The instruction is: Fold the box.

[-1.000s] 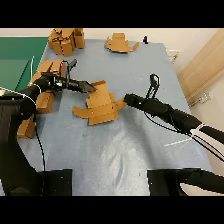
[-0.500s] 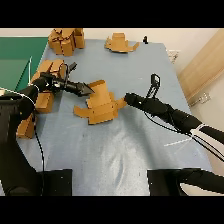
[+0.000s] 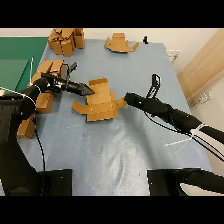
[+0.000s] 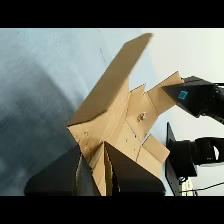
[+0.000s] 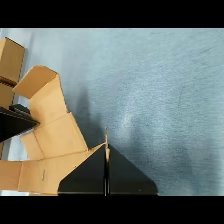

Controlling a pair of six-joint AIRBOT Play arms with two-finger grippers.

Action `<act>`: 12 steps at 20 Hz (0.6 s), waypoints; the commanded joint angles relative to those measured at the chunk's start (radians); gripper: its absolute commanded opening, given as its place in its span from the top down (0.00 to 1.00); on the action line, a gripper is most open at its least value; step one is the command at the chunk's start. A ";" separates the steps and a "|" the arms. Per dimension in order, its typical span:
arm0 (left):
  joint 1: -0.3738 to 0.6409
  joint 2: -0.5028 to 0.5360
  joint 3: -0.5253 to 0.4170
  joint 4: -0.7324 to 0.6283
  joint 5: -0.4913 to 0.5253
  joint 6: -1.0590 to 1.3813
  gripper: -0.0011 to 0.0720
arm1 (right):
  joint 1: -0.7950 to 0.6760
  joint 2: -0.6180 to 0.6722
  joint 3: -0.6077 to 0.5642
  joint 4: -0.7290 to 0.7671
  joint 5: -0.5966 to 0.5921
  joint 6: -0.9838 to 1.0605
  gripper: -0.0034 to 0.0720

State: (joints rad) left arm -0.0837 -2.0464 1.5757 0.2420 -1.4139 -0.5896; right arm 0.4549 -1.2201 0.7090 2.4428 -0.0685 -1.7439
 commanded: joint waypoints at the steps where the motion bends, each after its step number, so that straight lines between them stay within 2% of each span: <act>1: -0.002 -0.001 0.000 -0.031 0.011 0.026 0.71 | 0.000 0.001 0.000 -0.001 -0.013 0.000 0.95; 12: -0.001 -0.001 0.000 -0.067 0.019 0.051 0.71 | 0.000 0.001 0.000 -0.001 -0.025 0.001 0.95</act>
State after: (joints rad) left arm -0.0849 -2.0464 1.5757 0.1822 -1.3979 -0.5411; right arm 0.4545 -1.2198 0.7090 2.4420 -0.0898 -1.7432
